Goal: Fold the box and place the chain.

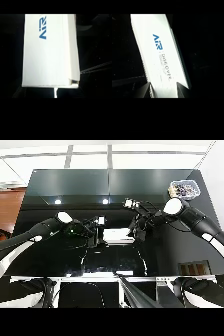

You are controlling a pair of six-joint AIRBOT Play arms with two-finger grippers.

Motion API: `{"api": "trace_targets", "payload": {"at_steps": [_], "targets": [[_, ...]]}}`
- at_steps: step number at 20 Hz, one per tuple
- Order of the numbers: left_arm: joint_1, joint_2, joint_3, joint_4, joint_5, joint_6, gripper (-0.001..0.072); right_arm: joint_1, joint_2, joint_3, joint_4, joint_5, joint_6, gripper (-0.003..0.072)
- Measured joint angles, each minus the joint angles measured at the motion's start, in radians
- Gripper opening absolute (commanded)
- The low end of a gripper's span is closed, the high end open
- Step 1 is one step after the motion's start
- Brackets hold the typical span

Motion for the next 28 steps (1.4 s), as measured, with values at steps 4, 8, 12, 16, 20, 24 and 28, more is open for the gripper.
{"api": "trace_targets", "payload": {"at_steps": [4, 8, 12, 16, 20, 24, 28], "targets": [[0.0, 0.0, 0.0, 0.0, 0.0, 0.0, 0.0409, 0.0, 0.0, 0.0, -0.001, 0.001, 0.0, 0.0362], [0.0, 0.0, 0.0, 0.0, 0.0, 0.0, 0.0409, 0.0, 0.0, 0.0, -0.006, 0.004, 0.0, 0.0362], [0.0, 0.0, 0.0, 0.0, 0.0, 0.0, 0.0409, 0.0, 0.0, 0.0, -0.009, -0.003, 0.0, 0.0101], [0.0, 0.0, 0.0, 0.001, -0.002, 0.001, 0.0409, 0.0, 0.0, 0.0, -0.004, -0.006, -0.003, 0.01], [0.0, 0.0, 0.0, 0.0, -0.002, 0.002, 0.0409, 0.0, 0.0, 0.0, -0.01, 0.017, 0.0, 0.0213], [0.0, 0.0, 0.0, 0.0, 0.0, 0.001, 0.0409, 0.001, 0.0, -0.001, -0.016, 0.027, 0.0, 0.0213], [0.0, 0.0, 0.0, 0.0, 0.0, 0.001, 0.0409, 0.001, 0.0, -0.001, -0.027, 0.033, 0.0, 0.0213]]}}
